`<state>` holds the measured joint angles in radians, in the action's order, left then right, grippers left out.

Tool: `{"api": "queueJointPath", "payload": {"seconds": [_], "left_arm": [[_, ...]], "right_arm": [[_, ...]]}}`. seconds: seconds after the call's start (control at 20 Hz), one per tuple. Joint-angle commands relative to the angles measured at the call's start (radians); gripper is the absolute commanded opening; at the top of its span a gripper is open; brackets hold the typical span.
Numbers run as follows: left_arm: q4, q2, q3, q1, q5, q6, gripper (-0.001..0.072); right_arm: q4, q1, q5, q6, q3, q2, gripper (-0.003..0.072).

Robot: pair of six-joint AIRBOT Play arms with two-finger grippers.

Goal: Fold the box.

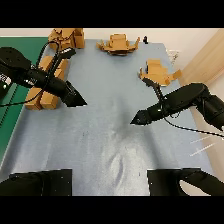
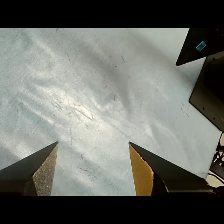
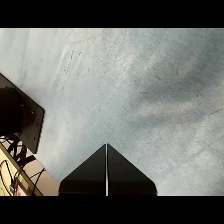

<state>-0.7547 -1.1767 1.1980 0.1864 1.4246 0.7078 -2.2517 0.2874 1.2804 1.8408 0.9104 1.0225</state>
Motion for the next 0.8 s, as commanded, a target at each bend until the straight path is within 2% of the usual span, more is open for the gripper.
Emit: {"api": "queueJointPath", "payload": {"seconds": [0.0, 0.5, 0.75], "left_arm": [[0.0, 0.0, 0.0, 0.001, 0.0, 0.0, 0.0689], [0.0, 0.0, 0.0, 0.001, 0.0, 0.0, 0.0689], [0.002, 0.0, 0.0, 0.001, -0.021, 0.001, 0.0689]], "right_arm": [[-0.001, 0.0, 0.002, -0.001, 0.0, 0.0, 0.0011], [0.0, 0.0, -0.002, -0.017, 0.0, 0.0, 0.0012], [0.011, -0.038, -0.123, -0.076, 0.044, 0.0, 0.0048]]}}
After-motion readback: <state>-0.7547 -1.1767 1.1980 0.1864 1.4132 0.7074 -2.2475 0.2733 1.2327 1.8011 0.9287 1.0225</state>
